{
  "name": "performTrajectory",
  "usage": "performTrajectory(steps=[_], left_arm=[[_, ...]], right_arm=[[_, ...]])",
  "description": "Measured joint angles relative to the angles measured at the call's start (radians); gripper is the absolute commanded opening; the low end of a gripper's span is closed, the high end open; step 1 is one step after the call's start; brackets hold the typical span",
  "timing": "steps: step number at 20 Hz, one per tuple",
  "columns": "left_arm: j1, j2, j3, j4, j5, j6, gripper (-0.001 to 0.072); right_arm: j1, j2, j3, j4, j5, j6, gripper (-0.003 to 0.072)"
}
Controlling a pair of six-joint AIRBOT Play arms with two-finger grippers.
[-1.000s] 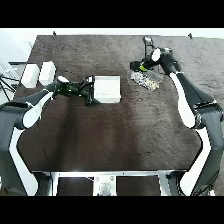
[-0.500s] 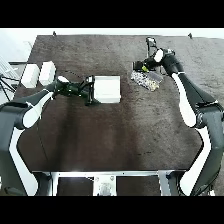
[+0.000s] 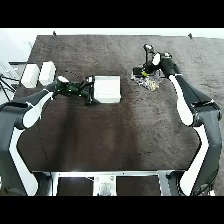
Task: Fold the box and place the chain.
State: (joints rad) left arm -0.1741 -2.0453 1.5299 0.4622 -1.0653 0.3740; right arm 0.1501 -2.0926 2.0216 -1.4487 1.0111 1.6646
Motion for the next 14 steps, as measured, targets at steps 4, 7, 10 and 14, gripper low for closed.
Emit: performTrajectory(steps=[4, 7, 10, 14], left_arm=[[0.000, 0.000, 0.000, 0.000, 0.000, 0.000, 0.0628], [0.000, 0.000, 0.000, 0.000, 0.000, 0.000, 0.0628], [0.000, 0.000, 0.000, 0.000, 0.000, 0.000, 0.0628], [0.000, 0.000, 0.000, 0.000, 0.000, 0.000, 0.0627]], right_arm=[[0.005, -0.007, 0.000, 0.008, 0.012, -0.017, 0.0193], [0.010, -0.010, 0.000, 0.018, 0.021, -0.036, 0.0115], [0.014, -0.010, 0.000, 0.030, 0.019, -0.064, 0.0017], [0.016, -0.008, 0.000, 0.067, 0.011, -0.103, 0.0015]])
